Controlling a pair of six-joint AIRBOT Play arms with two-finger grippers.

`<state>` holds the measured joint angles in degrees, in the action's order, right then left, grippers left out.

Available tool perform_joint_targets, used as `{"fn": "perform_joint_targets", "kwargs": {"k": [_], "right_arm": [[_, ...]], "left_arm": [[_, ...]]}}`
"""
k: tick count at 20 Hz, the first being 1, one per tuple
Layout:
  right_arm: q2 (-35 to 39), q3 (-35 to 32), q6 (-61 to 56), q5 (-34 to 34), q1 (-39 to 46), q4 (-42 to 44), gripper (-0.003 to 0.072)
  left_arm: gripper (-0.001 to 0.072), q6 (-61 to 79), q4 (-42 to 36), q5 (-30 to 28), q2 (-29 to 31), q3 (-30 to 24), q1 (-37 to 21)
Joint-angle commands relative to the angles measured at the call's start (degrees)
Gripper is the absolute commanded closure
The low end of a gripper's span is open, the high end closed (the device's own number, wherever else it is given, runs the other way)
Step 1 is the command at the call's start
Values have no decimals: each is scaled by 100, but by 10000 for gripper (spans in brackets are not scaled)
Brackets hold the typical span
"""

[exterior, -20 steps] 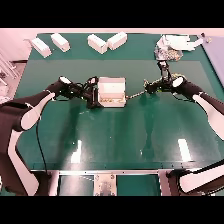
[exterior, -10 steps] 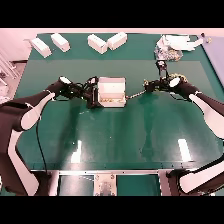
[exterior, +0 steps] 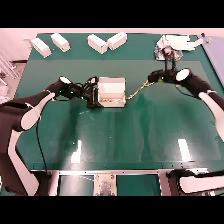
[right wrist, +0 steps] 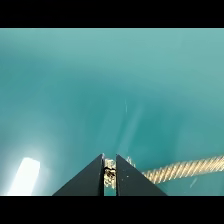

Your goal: Fold the box and place the chain.

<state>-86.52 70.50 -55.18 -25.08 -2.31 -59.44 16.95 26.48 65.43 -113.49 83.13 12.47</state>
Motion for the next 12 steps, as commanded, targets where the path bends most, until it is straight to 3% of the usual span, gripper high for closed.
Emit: {"fn": "perform_joint_targets", "kwargs": {"k": [1,7,12], "right_arm": [[973,4,-31,-2,-146,-146,682],[2439,7,-26,28,-894,-391,682],[2809,7,-28,42,-1749,-470,682]], "left_arm": [[141,2,0,-4,4,2,-2],[141,2,0,-2,4,2,-2],[141,2,0,-2,4,2,-2]]}}
